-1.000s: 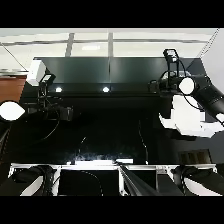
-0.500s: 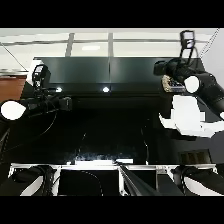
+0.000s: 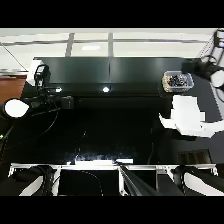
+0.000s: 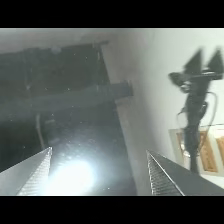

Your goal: Fold the box and place the chain.

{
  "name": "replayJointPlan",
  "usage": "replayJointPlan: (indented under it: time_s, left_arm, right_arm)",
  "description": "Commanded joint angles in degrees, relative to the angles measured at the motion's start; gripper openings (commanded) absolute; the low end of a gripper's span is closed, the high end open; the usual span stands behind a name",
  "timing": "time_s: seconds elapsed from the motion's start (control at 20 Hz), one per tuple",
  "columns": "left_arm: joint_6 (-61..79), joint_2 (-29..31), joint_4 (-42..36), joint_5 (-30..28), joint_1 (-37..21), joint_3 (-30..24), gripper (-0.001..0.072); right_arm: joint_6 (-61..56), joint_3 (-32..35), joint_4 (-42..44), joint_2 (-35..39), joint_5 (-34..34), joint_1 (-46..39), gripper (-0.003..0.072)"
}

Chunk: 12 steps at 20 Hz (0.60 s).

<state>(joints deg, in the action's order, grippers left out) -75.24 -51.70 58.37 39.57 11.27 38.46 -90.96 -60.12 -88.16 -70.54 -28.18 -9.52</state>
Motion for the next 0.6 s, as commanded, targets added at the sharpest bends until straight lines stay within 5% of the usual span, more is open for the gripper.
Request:
replayJointPlan:
  time_s: [0.0, 0.35, 0.55]
  left_arm:
    - [0.1, -2.1, -1.3, -0.2, 0.2, 0.0, 0.0712]
    - [2.7, -3.6, -0.4, -0.2, 2.0, 0.0, 0.0714]
    - [2.9, -3.6, -0.3, -0.4, 2.0, 0.0, 0.0712]
  right_arm:
    - [-3.7, -0.6, -5.5, -0.6, -17.5, -15.1, 0.0656]
    - [3.9, -4.7, -4.0, -4.0, -40.0, -42.8, 0.0599]
    - [29.6, -6.6, 12.9, -10.0, -53.7, -48.2, 0.0599]
